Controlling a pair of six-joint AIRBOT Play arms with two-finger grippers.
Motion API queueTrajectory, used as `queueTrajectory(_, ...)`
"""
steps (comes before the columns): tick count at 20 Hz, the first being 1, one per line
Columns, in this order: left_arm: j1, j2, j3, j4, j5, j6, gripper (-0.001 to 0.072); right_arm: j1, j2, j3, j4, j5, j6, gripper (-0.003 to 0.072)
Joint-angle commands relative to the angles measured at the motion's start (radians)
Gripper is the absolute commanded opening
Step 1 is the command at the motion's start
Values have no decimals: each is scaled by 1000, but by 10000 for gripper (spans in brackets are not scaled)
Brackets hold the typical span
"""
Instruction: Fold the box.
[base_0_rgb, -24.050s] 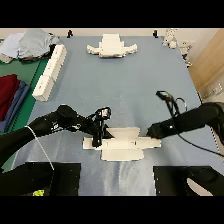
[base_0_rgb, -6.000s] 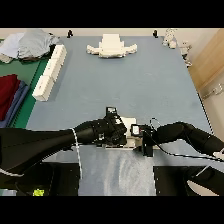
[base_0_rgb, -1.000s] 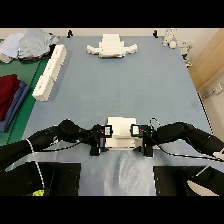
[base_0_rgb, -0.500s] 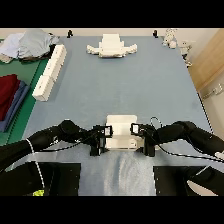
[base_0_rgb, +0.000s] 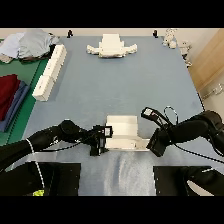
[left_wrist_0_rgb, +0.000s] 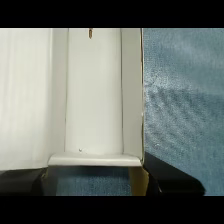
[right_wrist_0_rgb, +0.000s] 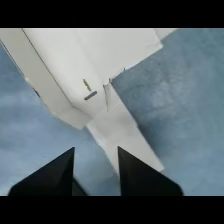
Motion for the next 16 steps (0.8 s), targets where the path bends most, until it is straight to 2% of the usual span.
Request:
queueTrajectory(1, 1, 0, 1, 0, 1, 0, 511, 3, 8, -1, 326, 76, 330, 312)
queueTrajectory(2, 1, 0, 1, 0, 0, 0, 512, 14, -18, -8, 403, 169, 351, 145)
queueTrajectory(3, 0, 0, 1, 0, 1, 0, 512, 37, -56, -8, 448, 270, 363, 57)
queueTrajectory(5, 1, 0, 1, 0, 1, 0, 512, 77, -142, -1, 464, 418, 362, 5)
queueTrajectory(8, 1, 0, 1, 0, 1, 0, 512, 51, -288, 56, 453, 488, 324, 5)
queueTrajectory(12, 1, 0, 1, 0, 1, 0, 511, 3, -456, 101, 451, 475, 274, 5)
queueTrajectory(16, 1, 0, 1, 0, 0, 0, 511, 8, -560, 100, 453, 456, 248, 5)
